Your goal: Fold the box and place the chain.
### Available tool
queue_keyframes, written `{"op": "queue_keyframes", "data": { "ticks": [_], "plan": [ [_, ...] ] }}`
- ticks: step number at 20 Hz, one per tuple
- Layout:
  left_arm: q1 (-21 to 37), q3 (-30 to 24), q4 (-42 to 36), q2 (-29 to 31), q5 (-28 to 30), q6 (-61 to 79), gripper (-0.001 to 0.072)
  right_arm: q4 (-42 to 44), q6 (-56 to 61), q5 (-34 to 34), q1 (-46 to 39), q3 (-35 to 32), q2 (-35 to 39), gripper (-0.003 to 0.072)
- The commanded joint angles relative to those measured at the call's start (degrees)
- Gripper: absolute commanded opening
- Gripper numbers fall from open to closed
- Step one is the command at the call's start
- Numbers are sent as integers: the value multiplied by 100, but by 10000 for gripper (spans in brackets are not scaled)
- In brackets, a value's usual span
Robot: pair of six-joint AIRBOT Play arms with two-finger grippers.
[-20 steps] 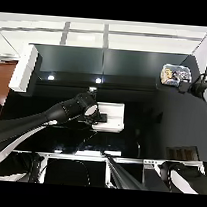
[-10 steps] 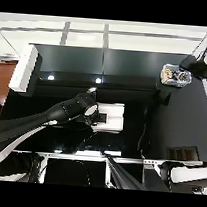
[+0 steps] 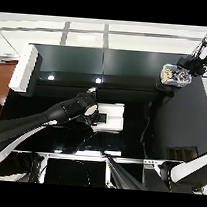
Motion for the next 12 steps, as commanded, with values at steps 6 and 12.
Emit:
{"op": "queue_keyframes", "data": {
  "ticks": [6,12],
  "plan": [
    [7,0,-7,0,13,2,28,-168,-57,87,-37,50,-361,610],
    [7,-2,-31,0,11,2,28,-155,-240,529,-33,151,-382,85]
  ]
}}
